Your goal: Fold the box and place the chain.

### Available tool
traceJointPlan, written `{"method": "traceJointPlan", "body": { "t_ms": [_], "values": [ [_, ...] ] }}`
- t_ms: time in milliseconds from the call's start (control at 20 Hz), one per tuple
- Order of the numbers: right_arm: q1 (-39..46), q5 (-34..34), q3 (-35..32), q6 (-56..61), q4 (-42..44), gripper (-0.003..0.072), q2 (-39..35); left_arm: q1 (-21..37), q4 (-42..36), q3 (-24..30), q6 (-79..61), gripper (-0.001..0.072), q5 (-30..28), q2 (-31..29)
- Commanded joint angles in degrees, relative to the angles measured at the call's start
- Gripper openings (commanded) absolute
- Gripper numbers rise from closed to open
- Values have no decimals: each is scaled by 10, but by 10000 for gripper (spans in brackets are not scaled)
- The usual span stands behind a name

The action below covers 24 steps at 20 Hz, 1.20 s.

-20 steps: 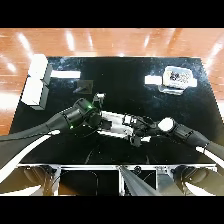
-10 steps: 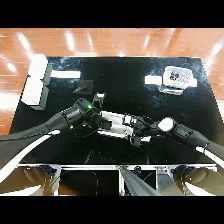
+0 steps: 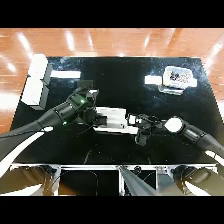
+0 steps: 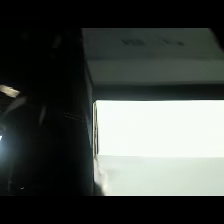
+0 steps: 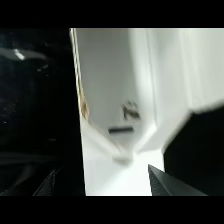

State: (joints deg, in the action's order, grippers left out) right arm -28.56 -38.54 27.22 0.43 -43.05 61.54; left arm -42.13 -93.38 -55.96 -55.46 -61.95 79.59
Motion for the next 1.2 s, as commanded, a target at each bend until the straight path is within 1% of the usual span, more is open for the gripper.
{"method": "traceJointPlan", "body": {
  "t_ms": [0, 100, 250, 450, 600, 700, 1100, 1150],
  "values": [
    [13, -38, 0, 17, -70, 692, -27, 5, 0, 3, 25, 22, -5, -3],
    [13, -35, 0, 17, -92, 692, -28, 7, 0, 18, 33, 22, -12, -3],
    [10, -12, 0, 17, -84, 692, -28, 6, -10, 29, 34, 22, -7, -3],
    [10, 7, 0, 15, -35, 691, -28, 6, 4, 29, 30, 22, -6, -3],
    [10, 43, 0, -18, -14, 692, -28, 6, 14, 29, 17, 22, -4, -3],
    [10, 45, 0, -39, 0, 691, -26, 6, 14, 29, 15, 22, -3, -3],
    [-54, 74, 0, -56, 17, 690, -1, 6, 12, 29, 0, 21, 3, -3],
    [-58, 81, 0, -56, 26, 628, 2, 6, 12, 29, 0, 21, 3, -2]
  ]
}}
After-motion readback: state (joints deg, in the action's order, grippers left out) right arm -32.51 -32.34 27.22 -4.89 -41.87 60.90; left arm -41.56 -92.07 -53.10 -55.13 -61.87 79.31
